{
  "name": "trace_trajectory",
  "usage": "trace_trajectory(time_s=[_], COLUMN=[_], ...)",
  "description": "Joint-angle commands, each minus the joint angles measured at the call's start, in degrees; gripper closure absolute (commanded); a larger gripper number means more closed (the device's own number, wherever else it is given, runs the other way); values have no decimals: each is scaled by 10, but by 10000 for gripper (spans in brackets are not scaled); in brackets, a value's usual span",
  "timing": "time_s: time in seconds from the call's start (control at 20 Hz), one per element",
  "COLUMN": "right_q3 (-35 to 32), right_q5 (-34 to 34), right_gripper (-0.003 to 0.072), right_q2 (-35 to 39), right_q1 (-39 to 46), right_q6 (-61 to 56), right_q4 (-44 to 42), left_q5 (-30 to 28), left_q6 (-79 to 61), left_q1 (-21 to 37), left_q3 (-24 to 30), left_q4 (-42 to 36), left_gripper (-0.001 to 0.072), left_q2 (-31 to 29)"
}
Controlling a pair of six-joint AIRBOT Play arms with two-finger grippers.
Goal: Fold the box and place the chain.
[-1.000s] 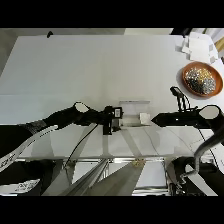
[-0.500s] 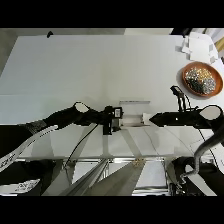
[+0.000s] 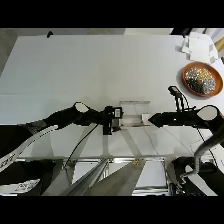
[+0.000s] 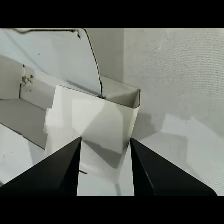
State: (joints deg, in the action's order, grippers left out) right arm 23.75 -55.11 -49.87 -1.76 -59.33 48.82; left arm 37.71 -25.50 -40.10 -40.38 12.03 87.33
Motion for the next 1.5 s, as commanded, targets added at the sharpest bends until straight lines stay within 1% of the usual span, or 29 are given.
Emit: trace_trajectory(time_s=[0.0, 0.15, 0.3, 0.5, 0.7, 1.0, 1.15, 1.45], right_q3=[12, 31, 57, 85, 124, 178, 199, 201], right_q5=[5, 14, 22, 24, 17, -52, -67, -67], right_gripper=[345, 344, 344, 344, 344, 344, 344, 355], right_q2=[-16, -40, -60, -102, -146, -199, -220, -243], right_q1=[-24, -77, -118, -160, -209, -244, -257, -264], right_q6=[-30, -75, -145, -215, -294, -390, -424, -473], right_q4=[15, 38, 106, 158, 230, 302, 321, 324], left_q5=[0, 0, 0, 0, 0, 0, 0, 0], left_q6=[0, 0, 0, 0, 0, 0, 0, 0], left_q1=[0, 0, 0, 0, 0, 0, 0, 0], left_q3=[0, 0, 0, 0, 0, 0, 0, 0], left_q4=[0, 0, 0, 0, 0, 0, 0, 0], left_gripper=[641, 641, 641, 641, 641, 641, 641, 641], left_q2=[0, 0, 0, 0, 0, 0, 0, 0])
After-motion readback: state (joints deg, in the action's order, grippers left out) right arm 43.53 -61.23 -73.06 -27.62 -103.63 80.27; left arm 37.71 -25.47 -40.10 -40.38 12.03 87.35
